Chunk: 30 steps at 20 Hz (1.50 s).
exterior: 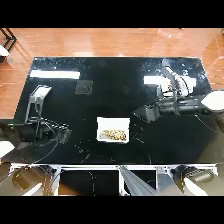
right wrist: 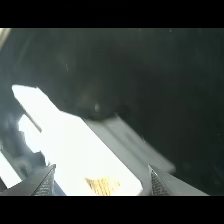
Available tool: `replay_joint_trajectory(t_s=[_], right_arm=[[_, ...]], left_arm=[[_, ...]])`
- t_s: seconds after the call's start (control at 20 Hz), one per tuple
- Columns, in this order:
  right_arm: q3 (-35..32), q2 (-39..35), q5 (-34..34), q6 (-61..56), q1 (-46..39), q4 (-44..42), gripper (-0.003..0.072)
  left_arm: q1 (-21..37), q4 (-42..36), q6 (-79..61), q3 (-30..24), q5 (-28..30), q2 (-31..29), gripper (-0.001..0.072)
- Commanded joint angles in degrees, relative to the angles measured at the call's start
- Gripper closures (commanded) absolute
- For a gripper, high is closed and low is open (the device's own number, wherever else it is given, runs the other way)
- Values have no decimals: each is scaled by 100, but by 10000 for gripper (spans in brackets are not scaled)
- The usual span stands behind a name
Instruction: Fold the box and place the chain.
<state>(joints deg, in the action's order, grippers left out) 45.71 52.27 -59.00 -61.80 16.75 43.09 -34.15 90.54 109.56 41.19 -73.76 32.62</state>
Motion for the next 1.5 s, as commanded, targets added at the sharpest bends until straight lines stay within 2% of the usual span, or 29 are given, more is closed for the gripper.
replay_joint_trajectory(t_s=[0.0,0.1,0.15,0.35,0.65,1.0,1.2,1.45], right_arm=[[173,199,1412,-798,870,144,-23],[455,584,1480,-1204,1187,584,-23],[634,820,1305,-1261,1276,798,-23],[1294,1567,295,-1259,1335,1604,-23],[1325,1604,-612,-511,1497,1735,-23],[1325,1609,-874,249,1880,1681,-22],[1325,1609,-872,761,1921,1700,-22],[1318,1611,-890,813,1998,1742,-23]], left_arm=[[1399,-1180,-1650,-708,612,-236,93],[1810,-1633,-2055,-1016,1158,-251,94],[1941,-1871,-2240,-1093,1211,-223,93],[2028,-2514,-2420,-1276,1071,-146,94],[2028,-2546,-2409,-1290,1054,-144,95],[2028,-2546,-2409,-1290,1097,-17,94],[2028,-2588,-2409,-1290,1342,227,95],[2028,-2699,-2420,-1287,1467,490,95]])
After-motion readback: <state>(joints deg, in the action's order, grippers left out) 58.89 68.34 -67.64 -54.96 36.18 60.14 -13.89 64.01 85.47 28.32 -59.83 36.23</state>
